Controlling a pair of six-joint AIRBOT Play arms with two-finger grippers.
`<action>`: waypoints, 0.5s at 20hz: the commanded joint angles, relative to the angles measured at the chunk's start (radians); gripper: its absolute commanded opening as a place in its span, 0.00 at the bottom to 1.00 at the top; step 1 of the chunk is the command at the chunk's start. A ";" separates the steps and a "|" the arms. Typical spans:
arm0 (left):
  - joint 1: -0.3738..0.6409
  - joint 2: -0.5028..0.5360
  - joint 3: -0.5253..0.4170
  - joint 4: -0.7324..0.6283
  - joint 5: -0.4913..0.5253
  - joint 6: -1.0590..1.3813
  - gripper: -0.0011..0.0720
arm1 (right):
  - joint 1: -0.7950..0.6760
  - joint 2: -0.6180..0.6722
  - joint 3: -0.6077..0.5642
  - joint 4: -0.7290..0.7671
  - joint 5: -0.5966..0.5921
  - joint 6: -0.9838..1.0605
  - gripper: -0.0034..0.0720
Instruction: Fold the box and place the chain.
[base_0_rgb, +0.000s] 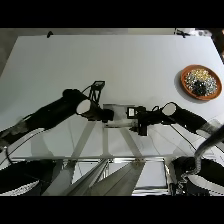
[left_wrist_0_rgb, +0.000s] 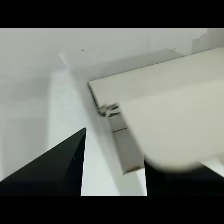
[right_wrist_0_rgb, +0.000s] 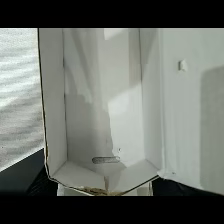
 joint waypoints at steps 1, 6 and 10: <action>0.084 0.143 0.000 0.003 -0.116 0.280 0.55 | 0.000 0.000 0.000 0.000 0.002 0.000 0.44; 0.306 0.343 -0.110 -0.084 -0.059 1.202 0.75 | 0.000 0.000 0.000 0.000 0.002 0.000 0.44; 0.522 0.325 -0.298 -0.428 -0.029 2.017 0.80 | 0.000 0.000 0.000 0.000 0.002 0.000 0.44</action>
